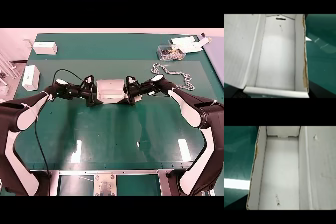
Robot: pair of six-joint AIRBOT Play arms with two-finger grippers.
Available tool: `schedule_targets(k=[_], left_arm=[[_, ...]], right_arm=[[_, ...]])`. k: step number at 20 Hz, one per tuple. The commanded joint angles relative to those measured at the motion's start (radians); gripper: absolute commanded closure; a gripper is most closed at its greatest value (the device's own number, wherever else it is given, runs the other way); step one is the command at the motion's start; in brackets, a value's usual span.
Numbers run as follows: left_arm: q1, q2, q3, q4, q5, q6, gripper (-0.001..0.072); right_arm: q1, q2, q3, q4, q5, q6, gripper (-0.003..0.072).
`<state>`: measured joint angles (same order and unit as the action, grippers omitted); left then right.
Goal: Fold the box and place the chain.
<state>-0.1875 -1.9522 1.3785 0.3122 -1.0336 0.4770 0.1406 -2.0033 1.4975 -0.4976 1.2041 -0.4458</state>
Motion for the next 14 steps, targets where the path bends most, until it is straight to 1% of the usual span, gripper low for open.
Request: schedule_targets(k=[1, 7, 14], left_arm=[[-0.002, -0.001, 0.001, -0.002, 0.005, 0.000, 0.0001], [0.001, -0.001, 0.001, 0.038, 0.050, 0.029, 0.0001], [0.000, -0.011, 0.001, 0.023, 0.054, 0.048, 0.0001]], right_arm=[[0.000, 0.000, 0.000, 0.000, 0.002, 0.000, 0.0102], [0.000, 0.000, 0.000, 0.000, 0.002, 0.000, 0.0102], [0.000, 0.000, 0.000, 0.000, 0.002, 0.000, 0.0102]])
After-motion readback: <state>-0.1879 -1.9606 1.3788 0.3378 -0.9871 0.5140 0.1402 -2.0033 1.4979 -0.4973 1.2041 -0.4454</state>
